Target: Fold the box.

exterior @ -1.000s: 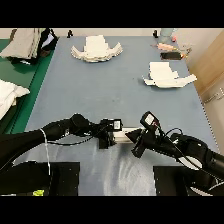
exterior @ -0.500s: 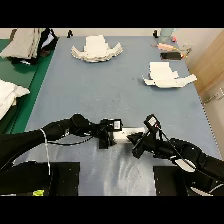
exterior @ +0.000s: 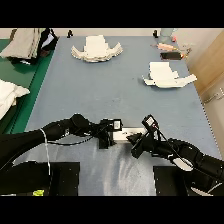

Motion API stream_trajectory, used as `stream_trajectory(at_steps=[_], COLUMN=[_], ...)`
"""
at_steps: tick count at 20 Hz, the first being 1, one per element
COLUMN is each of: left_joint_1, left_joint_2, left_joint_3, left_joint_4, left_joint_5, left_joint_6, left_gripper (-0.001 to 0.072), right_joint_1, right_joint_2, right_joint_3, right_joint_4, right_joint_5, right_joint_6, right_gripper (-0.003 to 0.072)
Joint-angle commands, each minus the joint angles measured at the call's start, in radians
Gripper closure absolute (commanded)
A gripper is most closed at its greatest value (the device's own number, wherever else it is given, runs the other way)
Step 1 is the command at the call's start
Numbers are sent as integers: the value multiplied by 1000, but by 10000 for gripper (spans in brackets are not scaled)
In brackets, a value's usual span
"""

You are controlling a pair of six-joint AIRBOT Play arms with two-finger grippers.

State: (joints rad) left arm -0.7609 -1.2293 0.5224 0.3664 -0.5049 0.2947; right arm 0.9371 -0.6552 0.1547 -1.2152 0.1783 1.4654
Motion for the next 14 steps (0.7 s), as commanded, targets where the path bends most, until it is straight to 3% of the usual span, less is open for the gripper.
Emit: stream_trajectory(at_steps=[1, 7, 14], left_joint_1=[0, 0, 0], left_joint_2=[1, 1, 1], left_joint_3=[0, 0, 0], left_joint_4=[0, 0, 0], left_joint_5=[0, 0, 0], left_joint_6=[1, 1, 1], left_gripper=[185, 185, 185], right_joint_1=[0, -1, -66], right_joint_2=[-6, 65, 114], right_joint_3=[-2, 17, 127], right_joint_4=[0, -30, -272], right_joint_5=[32, 13, 70], right_joint_6=[0, 0, 0], right_gripper=[683, 683, 682])
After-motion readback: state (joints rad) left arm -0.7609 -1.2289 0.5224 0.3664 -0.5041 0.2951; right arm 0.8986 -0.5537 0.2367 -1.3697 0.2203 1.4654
